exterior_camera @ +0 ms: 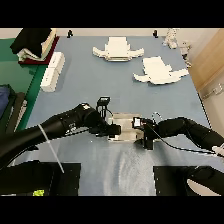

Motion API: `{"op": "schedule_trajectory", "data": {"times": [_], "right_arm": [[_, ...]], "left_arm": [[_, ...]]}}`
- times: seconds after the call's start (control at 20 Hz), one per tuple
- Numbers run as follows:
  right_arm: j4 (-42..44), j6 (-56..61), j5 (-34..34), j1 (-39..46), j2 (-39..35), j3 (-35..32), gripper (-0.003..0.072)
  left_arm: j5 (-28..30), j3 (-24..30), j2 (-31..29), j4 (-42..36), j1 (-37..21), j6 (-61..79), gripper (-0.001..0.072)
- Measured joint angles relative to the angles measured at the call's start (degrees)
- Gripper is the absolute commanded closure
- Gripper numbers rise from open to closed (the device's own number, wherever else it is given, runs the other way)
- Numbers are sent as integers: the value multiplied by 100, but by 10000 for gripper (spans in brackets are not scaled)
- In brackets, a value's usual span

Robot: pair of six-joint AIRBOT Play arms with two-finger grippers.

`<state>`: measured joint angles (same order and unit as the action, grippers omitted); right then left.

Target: Fold the box.

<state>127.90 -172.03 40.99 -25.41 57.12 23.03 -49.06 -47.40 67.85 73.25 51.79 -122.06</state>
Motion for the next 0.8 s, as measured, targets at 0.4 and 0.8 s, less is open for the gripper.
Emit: {"op": "schedule_trajectory", "data": {"times": [0.4, 0.8], "right_arm": [[0, 2, 0, 2, 0, 0, 279], [0, 0, 0, 2, 0, 0, 279]], "left_arm": [[-1161, -1121, 1025, 1239, 461, -1257, 368], [-1773, -1690, 1620, 1567, 649, -1541, 538]]}}
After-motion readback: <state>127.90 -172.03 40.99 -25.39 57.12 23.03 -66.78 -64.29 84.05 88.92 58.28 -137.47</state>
